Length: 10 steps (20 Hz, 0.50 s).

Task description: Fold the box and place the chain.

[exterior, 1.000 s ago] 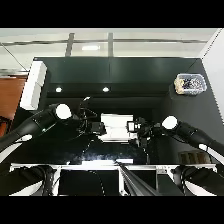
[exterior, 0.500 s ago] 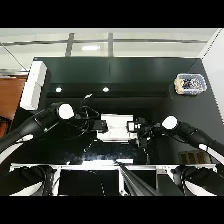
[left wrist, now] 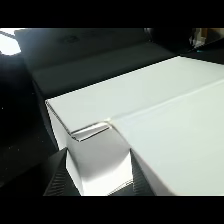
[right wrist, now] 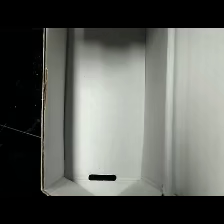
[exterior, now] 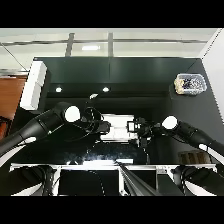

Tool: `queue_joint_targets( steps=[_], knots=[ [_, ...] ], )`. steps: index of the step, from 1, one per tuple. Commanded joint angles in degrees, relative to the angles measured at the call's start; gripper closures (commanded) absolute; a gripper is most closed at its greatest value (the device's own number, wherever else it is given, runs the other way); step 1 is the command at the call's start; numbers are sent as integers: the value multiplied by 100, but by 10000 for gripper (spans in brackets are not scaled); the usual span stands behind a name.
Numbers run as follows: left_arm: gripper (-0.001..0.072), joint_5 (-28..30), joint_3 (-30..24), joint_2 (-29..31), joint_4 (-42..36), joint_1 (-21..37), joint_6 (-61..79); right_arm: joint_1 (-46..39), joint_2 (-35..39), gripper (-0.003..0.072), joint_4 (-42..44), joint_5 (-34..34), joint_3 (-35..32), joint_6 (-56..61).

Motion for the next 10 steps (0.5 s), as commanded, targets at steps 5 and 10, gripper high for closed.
queue_joint_targets(
  steps=[5, 10],
  knots=[
    [249, -2, 28, -48, 745, -249, -796, 4, -4, 578, 7, -7, 2, 2],
    [250, -4, 28, -179, 815, -249, -968, 4, -4, 578, 7, -7, 2, 2]
  ],
)
